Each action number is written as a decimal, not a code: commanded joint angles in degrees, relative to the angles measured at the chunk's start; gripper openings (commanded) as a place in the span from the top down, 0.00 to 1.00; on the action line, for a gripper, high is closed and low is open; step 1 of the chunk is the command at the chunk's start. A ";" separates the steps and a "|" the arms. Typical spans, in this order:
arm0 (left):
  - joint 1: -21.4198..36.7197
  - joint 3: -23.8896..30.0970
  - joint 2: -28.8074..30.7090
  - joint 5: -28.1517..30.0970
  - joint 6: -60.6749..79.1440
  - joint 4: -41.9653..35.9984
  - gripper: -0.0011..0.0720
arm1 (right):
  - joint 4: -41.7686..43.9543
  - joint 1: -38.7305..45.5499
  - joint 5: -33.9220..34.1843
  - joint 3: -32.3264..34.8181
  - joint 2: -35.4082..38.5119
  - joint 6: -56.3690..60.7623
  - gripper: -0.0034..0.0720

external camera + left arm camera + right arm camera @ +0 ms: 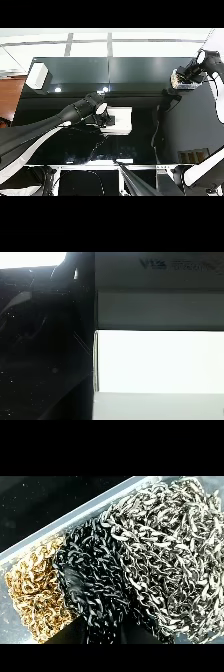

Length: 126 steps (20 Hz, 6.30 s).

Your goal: Fold the box and place the chain.

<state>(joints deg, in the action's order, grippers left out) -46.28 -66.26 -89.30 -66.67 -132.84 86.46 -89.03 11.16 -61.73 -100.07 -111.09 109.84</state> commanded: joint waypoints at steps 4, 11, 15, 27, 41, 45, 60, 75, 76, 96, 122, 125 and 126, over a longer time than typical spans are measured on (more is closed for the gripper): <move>0.04 -0.04 -0.02 0.13 0.00 -0.24 0.95 | 3.06 1.42 -8.90 -4.81 7.39 -11.26 0.94; 0.04 -0.04 -0.02 -0.09 0.00 -0.22 0.95 | 2.23 1.92 -12.79 -4.85 26.18 -15.67 0.95; 0.04 -0.04 -0.02 -0.09 0.00 -0.48 0.95 | 5.33 1.95 -12.28 -4.94 37.03 -18.01 0.95; 0.04 -0.04 -0.02 0.00 0.02 -1.90 0.95 | 33.59 -4.74 -32.33 -3.48 51.28 -30.25 0.95; 0.04 -0.04 -0.02 -0.20 0.68 -1.81 0.95 | 42.36 -18.69 -33.38 0.22 51.23 -31.56 0.94; 0.04 -0.04 -0.02 0.04 0.85 -1.73 0.95 | 46.40 -18.69 -30.51 0.22 51.23 -32.39 0.94; 0.04 -0.04 -0.02 -0.87 0.83 -1.92 0.95 | 51.54 -24.24 -17.66 0.22 49.62 -32.28 0.94; 0.04 -0.04 -0.02 -1.36 0.83 -1.90 0.95 | 41.40 -33.18 -17.35 15.10 48.50 -29.77 0.94; 0.04 -0.04 -0.02 -1.33 0.81 -1.90 0.95 | 41.66 -33.53 -15.61 18.12 48.48 -29.75 0.94; 0.04 -0.04 -0.02 -1.31 0.83 -1.86 0.95 | 37.75 -41.27 5.03 45.88 48.43 -28.87 0.93; 0.37 -0.04 -0.02 1.07 -2.78 -2.73 0.95 | 17.22 -30.16 -4.59 46.29 52.94 -29.97 0.53; 0.37 -0.04 0.04 1.03 -2.82 -1.40 0.95 | 17.22 -30.16 -4.17 46.29 52.94 -29.97 0.53; 0.39 -0.04 0.09 1.11 -2.80 -1.09 0.95 | 17.22 -30.16 -3.80 46.29 52.94 -29.97 0.53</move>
<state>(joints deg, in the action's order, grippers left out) -45.95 -66.26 -89.27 -65.93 -134.98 83.92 -71.75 -19.05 -66.19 -53.80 -58.19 79.88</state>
